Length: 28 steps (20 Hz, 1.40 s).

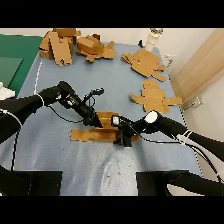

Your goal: Fold the box.

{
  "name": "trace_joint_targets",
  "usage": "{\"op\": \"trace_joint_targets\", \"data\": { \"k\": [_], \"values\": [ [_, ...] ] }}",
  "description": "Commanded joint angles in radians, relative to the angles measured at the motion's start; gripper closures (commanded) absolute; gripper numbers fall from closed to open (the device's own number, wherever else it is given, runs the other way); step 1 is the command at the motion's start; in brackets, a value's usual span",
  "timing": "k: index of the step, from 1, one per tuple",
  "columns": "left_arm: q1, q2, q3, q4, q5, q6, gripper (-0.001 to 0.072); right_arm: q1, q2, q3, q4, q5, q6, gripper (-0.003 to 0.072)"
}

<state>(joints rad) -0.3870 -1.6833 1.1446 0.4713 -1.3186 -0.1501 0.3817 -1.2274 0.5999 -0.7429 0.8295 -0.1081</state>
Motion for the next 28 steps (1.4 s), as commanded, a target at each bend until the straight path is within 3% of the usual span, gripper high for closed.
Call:
{"op": "trace_joint_targets", "data": {
  "k": [1,19,20,21,28],
  "values": [
    [0.000,0.000,0.001,0.000,0.002,0.000,0.0700,0.000,0.000,0.001,0.000,-0.015,0.005,0.0031],
    [0.000,0.000,0.001,-0.001,0.000,0.000,0.0700,0.000,-0.014,-0.003,-0.025,-0.044,0.023,0.0044],
    [0.000,0.000,0.001,-0.001,0.000,0.000,0.0700,0.000,-0.021,-0.003,-0.030,-0.044,0.023,0.0102],
    [0.000,0.000,0.001,-0.001,0.000,0.000,0.0700,0.000,-0.023,-0.003,-0.032,-0.044,0.023,0.0215],
    [0.000,0.000,0.001,-0.001,0.001,0.000,0.0699,0.000,-0.023,-0.003,-0.032,-0.044,0.023,0.0219]
  ]
}}
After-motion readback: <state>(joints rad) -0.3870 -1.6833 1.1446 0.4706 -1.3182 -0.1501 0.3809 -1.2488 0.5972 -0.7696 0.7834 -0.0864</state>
